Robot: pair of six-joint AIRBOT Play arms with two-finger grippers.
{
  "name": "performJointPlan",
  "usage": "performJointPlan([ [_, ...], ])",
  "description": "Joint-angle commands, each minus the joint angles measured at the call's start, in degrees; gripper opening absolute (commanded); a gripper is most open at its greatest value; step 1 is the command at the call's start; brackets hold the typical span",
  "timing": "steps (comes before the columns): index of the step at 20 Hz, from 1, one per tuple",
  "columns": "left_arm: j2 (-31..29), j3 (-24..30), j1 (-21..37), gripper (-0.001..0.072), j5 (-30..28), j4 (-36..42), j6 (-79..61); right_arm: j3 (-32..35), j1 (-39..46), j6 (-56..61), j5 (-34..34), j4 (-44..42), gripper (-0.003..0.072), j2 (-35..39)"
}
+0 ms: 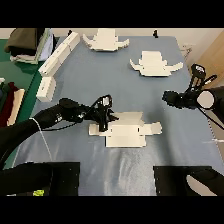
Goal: Fold the box.
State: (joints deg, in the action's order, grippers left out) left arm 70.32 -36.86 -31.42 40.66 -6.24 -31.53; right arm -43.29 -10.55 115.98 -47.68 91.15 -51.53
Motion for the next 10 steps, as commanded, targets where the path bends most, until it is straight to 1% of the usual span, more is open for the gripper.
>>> performJointPlan([
  [1, 0.66, 0.04, -2.29, 0.0012, -4.2, -0.5, -0.28, -0.07, -0.04, 0.42, 1.29, -0.96, 0.0144, -0.66],
  [5, 2.08, 0.04, -2.89, 0.0012, -4.33, -1.66, 2.78, -0.07, -0.28, -0.57, 1.29, -2.49, 0.0144, -0.66],
  [8, 2.1, 0.04, -4.44, 0.0012, -5.07, -8.39, 9.42, -0.07, -0.28, -0.57, 1.29, -2.49, 0.0144, -0.66],
  [10, 2.05, 0.04, -5.49, 0.0012, -4.79, -10.1, 12.17, -0.07, -0.28, -0.57, 1.27, -2.47, 0.0144, -0.66],
])
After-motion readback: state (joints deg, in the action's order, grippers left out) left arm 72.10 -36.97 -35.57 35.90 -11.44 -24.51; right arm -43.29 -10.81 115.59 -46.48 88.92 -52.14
